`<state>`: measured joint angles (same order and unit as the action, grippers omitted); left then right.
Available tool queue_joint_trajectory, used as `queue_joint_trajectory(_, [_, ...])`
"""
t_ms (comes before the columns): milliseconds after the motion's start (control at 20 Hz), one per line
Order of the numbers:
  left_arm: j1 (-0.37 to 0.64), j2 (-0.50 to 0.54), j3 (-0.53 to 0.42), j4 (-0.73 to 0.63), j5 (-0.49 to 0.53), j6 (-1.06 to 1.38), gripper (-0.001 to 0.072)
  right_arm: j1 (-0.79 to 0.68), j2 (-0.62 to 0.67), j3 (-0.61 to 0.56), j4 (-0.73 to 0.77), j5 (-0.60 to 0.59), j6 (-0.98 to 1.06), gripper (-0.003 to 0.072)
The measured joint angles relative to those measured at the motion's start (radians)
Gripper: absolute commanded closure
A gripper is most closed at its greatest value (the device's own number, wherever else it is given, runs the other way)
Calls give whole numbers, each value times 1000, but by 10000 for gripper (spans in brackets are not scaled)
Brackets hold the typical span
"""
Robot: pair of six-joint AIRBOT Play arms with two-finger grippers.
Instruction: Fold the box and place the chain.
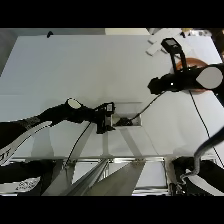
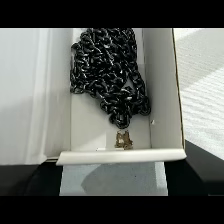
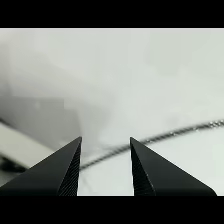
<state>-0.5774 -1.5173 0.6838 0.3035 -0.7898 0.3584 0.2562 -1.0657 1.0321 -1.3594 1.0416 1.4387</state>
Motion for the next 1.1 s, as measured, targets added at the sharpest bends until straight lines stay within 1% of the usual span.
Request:
queue_joint_trajectory(150, [0, 0, 0, 0, 0, 0, 576, -74, -93, -10, -33, 17, 15, 353])
queue_joint_trajectory(200, [0, 0, 0, 0, 0, 0, 576, -84, -128, -13, -41, 16, 27, 367])
queue_joint_trajectory(250, [0, 0, 0, 0, 0, 0, 576, -87, -163, -15, -47, 12, 32, 404])
queue_joint_trajectory(300, [0, 0, 0, 0, 0, 0, 576, -88, -193, -17, -51, 0, 37, 416])
queue_joint_trajectory(500, [0, 0, 0, 0, 0, 0, 576, -80, -298, -19, -89, -39, 97, 416])
queue_joint_trajectory(750, [0, 0, 0, 0, 0, 0, 576, -77, -375, -20, -139, -62, 145, 423])
queue_joint_trajectory(800, [0, 0, 0, 0, 0, 0, 576, -77, -387, -20, -146, -71, 151, 436])
queue_joint_trajectory(1100, [0, 0, 0, 0, 0, 0, 576, -77, -429, -20, -163, -117, 159, 450])
